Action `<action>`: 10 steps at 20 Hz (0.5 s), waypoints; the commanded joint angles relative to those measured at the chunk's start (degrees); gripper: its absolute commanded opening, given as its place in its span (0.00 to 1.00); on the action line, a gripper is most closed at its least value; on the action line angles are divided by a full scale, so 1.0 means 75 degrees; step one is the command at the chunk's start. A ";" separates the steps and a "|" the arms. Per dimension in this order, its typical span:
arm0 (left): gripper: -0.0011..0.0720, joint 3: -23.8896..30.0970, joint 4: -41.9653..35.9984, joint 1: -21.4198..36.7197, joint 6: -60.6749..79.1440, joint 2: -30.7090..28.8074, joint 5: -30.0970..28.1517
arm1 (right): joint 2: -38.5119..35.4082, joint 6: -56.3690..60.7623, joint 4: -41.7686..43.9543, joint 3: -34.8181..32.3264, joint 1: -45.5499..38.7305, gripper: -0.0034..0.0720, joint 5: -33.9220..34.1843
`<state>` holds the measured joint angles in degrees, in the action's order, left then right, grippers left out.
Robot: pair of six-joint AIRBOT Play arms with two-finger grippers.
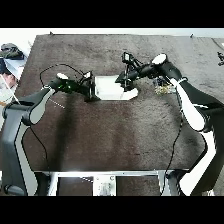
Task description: Fold the box and place the chain.
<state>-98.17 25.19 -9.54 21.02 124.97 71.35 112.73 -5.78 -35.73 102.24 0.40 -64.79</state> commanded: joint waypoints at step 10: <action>0.72 0.0003 0.0003 0.0009 0.0000 0.0006 0.0000 | 0.0542 0.0006 0.0052 -0.0061 0.0032 0.03 0.1559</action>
<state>-98.17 25.19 -9.54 20.99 124.97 71.35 115.85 -5.74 -35.22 101.84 0.64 -53.34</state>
